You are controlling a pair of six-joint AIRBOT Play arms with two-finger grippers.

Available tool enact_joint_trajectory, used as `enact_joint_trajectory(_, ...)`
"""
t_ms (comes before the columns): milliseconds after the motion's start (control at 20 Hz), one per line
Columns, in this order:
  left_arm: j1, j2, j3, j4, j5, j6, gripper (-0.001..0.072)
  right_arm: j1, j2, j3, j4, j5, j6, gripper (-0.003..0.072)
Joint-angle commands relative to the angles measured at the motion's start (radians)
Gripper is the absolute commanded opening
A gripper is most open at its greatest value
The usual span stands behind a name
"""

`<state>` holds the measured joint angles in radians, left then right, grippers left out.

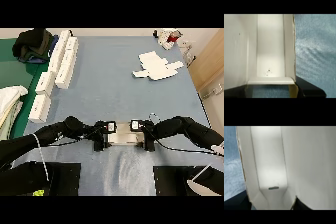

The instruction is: Fold the box.

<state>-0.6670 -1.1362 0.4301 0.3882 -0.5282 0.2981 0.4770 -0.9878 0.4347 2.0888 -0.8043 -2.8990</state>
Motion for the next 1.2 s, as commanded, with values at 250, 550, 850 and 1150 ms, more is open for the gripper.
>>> enact_joint_trajectory(250, 0.0, 0.001, 0.001, 0.001, -0.002, 0.0, 0.0464, -0.002, 0.271, 0.042, -0.333, -0.317, 0.633, 0.071)
enact_joint_trajectory(550, 0.0, 0.001, 0.001, 0.001, -0.003, 0.0, 0.0464, -0.001, 0.338, 0.048, 0.061, -0.312, 1.254, 0.022)
enact_joint_trajectory(850, 0.0, 0.001, 0.001, 0.001, -0.002, 0.0, 0.0464, 0.05, 0.143, 0.094, 0.316, -0.119, 1.366, 0.022)
enact_joint_trajectory(1150, 0.0, 0.001, 0.001, 0.001, -0.003, 0.0, 0.0464, 0.048, 0.014, 0.242, 0.274, 0.057, 1.366, 0.0221)
